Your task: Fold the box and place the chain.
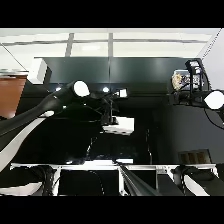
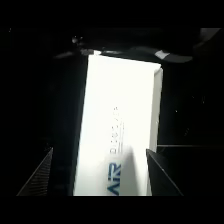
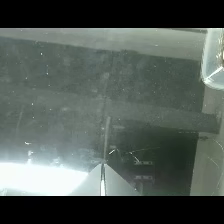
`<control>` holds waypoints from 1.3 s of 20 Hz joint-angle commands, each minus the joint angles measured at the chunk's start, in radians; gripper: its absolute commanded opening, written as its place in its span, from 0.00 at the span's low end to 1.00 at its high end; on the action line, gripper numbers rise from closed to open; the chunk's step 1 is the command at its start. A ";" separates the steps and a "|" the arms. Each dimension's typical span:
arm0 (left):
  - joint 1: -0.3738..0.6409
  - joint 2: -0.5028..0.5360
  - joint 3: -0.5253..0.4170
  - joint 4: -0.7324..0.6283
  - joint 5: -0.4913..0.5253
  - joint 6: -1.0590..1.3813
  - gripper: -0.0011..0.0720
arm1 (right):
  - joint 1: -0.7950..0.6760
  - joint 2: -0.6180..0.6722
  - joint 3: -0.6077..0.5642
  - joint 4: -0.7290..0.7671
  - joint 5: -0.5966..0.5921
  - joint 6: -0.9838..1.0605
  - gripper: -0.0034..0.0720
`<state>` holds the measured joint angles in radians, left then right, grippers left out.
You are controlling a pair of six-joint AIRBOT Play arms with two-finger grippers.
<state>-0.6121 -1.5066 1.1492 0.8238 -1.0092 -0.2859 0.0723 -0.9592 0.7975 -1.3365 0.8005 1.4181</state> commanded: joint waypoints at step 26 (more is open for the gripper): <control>-0.080 -0.083 0.069 0.149 -0.126 -0.062 0.98 | 0.000 0.000 0.000 0.000 0.000 0.003 0.06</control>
<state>-0.6842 -1.5887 1.2175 0.9360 -1.1374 -0.3473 0.0723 -0.9592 0.7975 -1.3369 0.7998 1.4208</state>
